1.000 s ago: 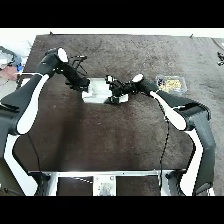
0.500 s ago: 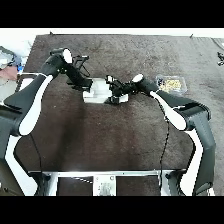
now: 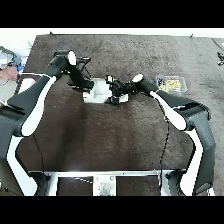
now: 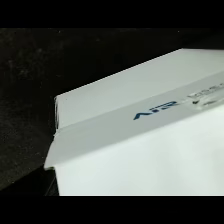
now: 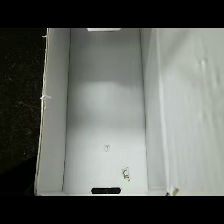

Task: Fold the box and place the chain.

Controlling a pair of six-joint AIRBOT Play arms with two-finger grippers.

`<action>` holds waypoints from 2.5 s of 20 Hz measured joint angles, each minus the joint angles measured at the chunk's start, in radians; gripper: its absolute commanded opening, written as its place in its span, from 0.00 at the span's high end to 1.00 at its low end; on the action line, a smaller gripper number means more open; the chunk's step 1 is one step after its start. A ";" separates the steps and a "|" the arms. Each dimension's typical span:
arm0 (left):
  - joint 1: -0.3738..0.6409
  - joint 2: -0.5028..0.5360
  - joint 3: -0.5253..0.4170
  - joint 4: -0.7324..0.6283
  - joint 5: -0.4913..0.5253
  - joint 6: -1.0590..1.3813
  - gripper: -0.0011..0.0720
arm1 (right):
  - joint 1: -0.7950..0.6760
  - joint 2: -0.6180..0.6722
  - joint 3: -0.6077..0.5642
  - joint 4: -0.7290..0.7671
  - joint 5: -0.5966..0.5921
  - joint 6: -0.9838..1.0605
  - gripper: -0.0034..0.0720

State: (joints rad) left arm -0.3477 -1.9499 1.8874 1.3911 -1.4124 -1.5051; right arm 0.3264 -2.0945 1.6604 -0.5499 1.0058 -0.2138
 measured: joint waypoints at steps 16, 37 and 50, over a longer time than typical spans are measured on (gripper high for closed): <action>-0.043 -0.022 0.000 0.169 0.034 -0.124 0.51 | 0.000 0.000 0.000 0.000 0.000 0.000 0.33; -0.042 -0.058 -0.008 0.150 0.039 -0.343 0.51 | 0.000 0.000 0.000 0.000 0.000 0.000 0.33; -0.043 -0.063 -0.008 0.177 0.052 -0.337 0.76 | 0.000 0.000 0.000 0.000 0.000 0.000 0.33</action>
State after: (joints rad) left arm -0.3912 -2.0132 1.8797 1.5677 -1.3602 -1.8420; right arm 0.3267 -2.0945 1.6604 -0.5499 1.0054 -0.2138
